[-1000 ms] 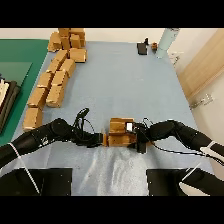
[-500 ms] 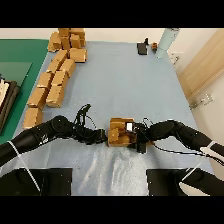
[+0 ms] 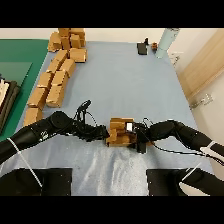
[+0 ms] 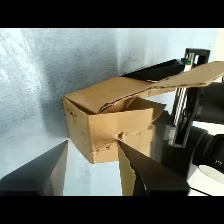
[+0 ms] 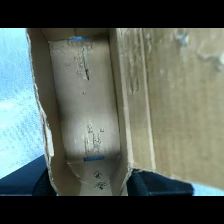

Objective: Fold the box.

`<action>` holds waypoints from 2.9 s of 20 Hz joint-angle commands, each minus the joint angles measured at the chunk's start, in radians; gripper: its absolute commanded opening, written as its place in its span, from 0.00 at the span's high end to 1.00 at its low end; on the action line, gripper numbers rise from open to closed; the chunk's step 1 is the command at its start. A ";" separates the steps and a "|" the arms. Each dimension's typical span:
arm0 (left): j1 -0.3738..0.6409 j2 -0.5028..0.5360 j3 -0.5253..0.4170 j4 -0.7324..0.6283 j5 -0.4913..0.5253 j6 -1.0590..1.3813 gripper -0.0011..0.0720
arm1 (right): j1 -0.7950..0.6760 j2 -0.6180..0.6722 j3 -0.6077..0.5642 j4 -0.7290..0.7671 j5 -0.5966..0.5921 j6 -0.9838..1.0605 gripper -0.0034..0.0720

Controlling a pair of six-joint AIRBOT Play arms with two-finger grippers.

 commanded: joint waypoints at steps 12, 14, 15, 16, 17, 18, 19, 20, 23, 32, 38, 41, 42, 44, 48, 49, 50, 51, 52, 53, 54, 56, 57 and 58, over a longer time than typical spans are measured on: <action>-0.023 -0.055 0.011 -0.151 0.040 0.142 0.31 | 0.000 0.000 0.000 0.000 0.000 0.000 0.27; -0.024 -0.055 0.011 -0.150 0.047 0.143 0.31 | 0.000 0.000 0.000 0.000 0.000 0.000 0.27; -0.024 -0.055 0.011 -0.146 0.058 0.141 0.31 | 0.000 0.000 0.000 0.000 0.000 0.000 0.27; -0.024 -0.055 0.011 -0.147 0.059 0.134 0.31 | 0.000 0.000 0.000 0.000 0.000 0.000 0.27; -0.024 -0.055 0.011 -0.145 0.061 0.116 0.31 | 0.000 0.000 0.000 0.000 0.000 0.000 0.27; -0.024 -0.055 0.011 -0.143 0.068 0.101 0.31 | 0.000 0.000 0.000 0.000 0.000 0.000 0.27; -0.029 -0.055 0.015 -0.124 0.078 0.080 0.31 | 0.000 0.000 0.000 0.000 0.000 0.000 0.27; -0.042 -0.055 0.024 -0.076 0.091 0.029 0.32 | 0.000 0.000 0.000 0.000 0.000 0.000 0.27; -0.122 -0.055 0.072 0.230 0.108 -0.279 0.32 | 0.000 0.000 0.000 0.000 0.000 0.000 0.27; -0.309 -0.234 0.329 0.782 -0.100 -0.793 0.32 | 0.000 0.000 0.000 0.000 0.000 0.000 0.27; -0.337 -0.351 0.468 0.882 -0.252 -0.865 0.32 | 0.000 0.000 0.000 0.000 0.000 0.000 0.27; -0.341 -0.391 0.496 0.883 -0.301 -0.888 0.32 | 0.000 0.000 0.000 0.000 0.000 0.000 0.27; -0.343 -0.400 0.503 0.883 -0.312 -0.888 0.32 | 0.000 0.000 0.000 0.000 0.000 0.000 0.27; -0.348 -0.414 0.515 0.887 -0.313 -0.888 0.32 | 0.000 0.000 0.000 0.000 0.000 0.000 0.27; -0.348 -0.459 0.556 0.885 -0.379 -0.887 0.32 | 0.000 0.000 0.000 0.000 0.000 0.000 0.27; -0.348 -0.472 0.566 0.886 -0.399 -0.886 0.32 | 0.000 0.000 0.000 0.000 0.000 0.000 0.27; -0.348 -0.484 0.575 0.885 -0.403 -0.877 0.32 | 0.000 0.000 0.000 0.000 0.000 0.000 0.27; -0.348 -0.492 0.580 0.885 -0.401 -0.875 0.32 | 0.000 0.000 0.000 0.000 0.000 0.000 0.27; -0.348 -0.498 0.582 0.885 -0.397 -0.871 0.32 | 0.000 0.000 0.000 0.000 0.000 0.000 0.27; -0.348 -0.503 0.583 0.885 -0.396 -0.859 0.32 | 0.000 0.000 0.000 0.000 0.000 0.000 0.27; -0.348 -0.506 0.584 0.883 -0.395 -0.853 0.31 | 0.000 0.000 0.000 0.000 0.000 0.000 0.27; -0.348 -0.506 0.584 0.881 -0.372 -0.853 0.32 | 0.000 0.000 0.000 0.000 0.000 0.000 0.27; -0.348 -0.506 0.584 0.881 -0.356 -0.853 0.32 | 0.000 0.000 0.000 0.000 0.000 0.000 0.27; -0.348 -0.506 0.584 0.881 -0.349 -0.853 0.32 | 0.000 0.000 0.000 0.000 0.000 0.000 0.27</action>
